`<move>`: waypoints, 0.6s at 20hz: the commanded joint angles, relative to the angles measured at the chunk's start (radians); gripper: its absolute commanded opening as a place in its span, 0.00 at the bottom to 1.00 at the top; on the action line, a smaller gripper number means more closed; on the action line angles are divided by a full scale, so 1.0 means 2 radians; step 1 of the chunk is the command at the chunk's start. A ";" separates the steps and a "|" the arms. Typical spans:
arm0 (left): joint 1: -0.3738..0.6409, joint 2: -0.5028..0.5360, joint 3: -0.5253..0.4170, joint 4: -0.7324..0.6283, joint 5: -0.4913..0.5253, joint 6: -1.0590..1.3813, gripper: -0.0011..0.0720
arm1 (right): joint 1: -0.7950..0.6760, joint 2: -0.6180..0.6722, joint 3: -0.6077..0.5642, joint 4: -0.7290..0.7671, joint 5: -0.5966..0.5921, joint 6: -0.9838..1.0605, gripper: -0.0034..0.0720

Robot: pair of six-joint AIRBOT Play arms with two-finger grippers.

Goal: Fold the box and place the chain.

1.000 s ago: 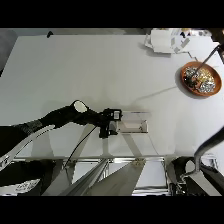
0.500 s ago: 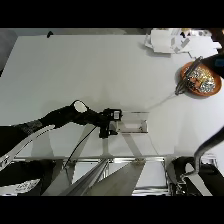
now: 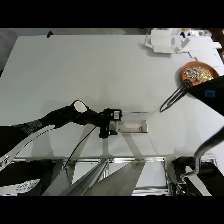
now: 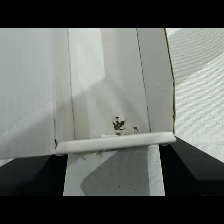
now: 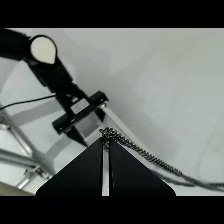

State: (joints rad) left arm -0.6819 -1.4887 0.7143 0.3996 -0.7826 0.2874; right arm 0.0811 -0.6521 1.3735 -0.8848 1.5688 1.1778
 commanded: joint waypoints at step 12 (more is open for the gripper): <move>0.000 0.000 0.000 0.000 0.000 0.000 0.22 | 0.172 -0.038 -0.232 0.001 -0.196 -0.059 0.07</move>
State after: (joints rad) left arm -0.6819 -1.4887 0.7143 0.4000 -0.7826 0.2874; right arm 0.3553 -0.6827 1.0100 -0.8829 1.2945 1.0988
